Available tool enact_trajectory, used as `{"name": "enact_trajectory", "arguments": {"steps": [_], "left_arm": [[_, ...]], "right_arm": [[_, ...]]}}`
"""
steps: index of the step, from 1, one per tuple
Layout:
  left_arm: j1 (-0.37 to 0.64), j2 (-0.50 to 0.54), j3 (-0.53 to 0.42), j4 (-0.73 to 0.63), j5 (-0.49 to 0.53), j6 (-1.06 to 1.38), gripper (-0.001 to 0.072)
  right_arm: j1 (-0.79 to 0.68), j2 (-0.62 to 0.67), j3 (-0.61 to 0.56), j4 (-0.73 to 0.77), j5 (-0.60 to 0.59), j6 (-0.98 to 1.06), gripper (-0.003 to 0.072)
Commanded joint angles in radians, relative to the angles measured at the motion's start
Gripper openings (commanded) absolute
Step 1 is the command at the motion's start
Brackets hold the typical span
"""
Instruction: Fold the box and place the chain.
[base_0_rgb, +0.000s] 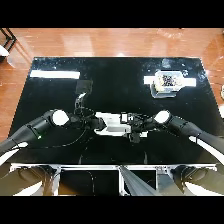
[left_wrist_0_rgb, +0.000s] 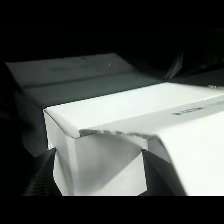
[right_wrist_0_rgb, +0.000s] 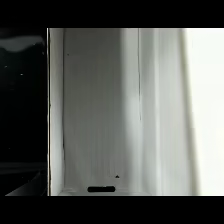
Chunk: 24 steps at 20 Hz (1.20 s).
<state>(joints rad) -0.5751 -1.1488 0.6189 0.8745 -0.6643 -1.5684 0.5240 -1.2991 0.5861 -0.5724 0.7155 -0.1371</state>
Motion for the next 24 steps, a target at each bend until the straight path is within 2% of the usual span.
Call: {"name": "enact_trajectory", "arguments": {"steps": [1,15,21,24], "left_arm": [[-0.004,-0.003,0.0,0.004,0.032,-0.014,0.0637],[-0.004,-0.061,0.001,0.003,0.031,-0.031,0.0636],[-0.004,-0.061,0.007,0.004,-0.007,-0.032,0.0636],[-0.004,-0.061,0.04,0.005,-0.039,-0.032,0.0636]], "right_arm": [[0.004,0.0,0.0,-0.002,0.002,-0.002,0.0355],[0.009,0.0,0.0,-0.008,-0.001,-0.001,0.0354],[0.009,-0.001,0.0,-0.008,-0.001,-0.001,0.0355],[0.009,-0.001,0.0,-0.008,-0.001,-0.001,0.0355]]}}
